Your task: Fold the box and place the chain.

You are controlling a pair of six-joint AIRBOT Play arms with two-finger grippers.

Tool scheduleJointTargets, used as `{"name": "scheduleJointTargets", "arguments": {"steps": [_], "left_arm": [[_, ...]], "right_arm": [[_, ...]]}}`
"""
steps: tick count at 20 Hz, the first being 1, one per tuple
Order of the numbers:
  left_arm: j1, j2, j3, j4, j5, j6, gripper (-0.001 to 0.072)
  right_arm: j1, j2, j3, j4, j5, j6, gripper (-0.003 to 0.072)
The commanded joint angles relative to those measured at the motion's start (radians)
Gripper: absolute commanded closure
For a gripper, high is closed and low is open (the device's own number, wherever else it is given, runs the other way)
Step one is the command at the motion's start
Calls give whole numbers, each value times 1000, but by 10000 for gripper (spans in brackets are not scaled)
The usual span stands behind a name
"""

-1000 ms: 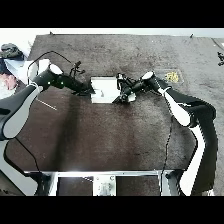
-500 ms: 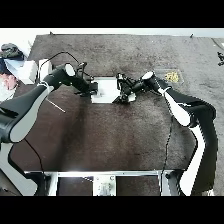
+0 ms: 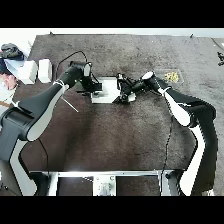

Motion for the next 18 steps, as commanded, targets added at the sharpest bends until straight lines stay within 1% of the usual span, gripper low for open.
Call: {"name": "scheduleJointTargets", "arguments": {"steps": [1,7,8,9,11,12,13,17,18], "left_arm": [[-23,-27,25,100,-41,-68,367],[-24,-42,25,113,-40,-79,376],[-24,-42,25,125,-40,-92,523],[-24,-42,25,137,-41,-96,546],[-24,-42,25,138,-40,-98,547],[-24,-42,25,137,-40,-98,574],[-24,-42,25,138,-41,-94,697],[-24,-42,25,125,-42,-94,696],[-24,-42,26,112,-44,-92,642]], "right_arm": [[1,-1,0,0,0,0,275],[1,-1,0,0,0,0,275],[1,-1,0,0,0,0,275],[1,-1,0,0,0,0,276],[1,-1,0,0,0,0,275],[1,-1,0,0,0,0,276],[1,-1,0,0,0,0,276],[1,-1,0,0,0,0,276],[1,-1,0,0,0,0,276]]}}
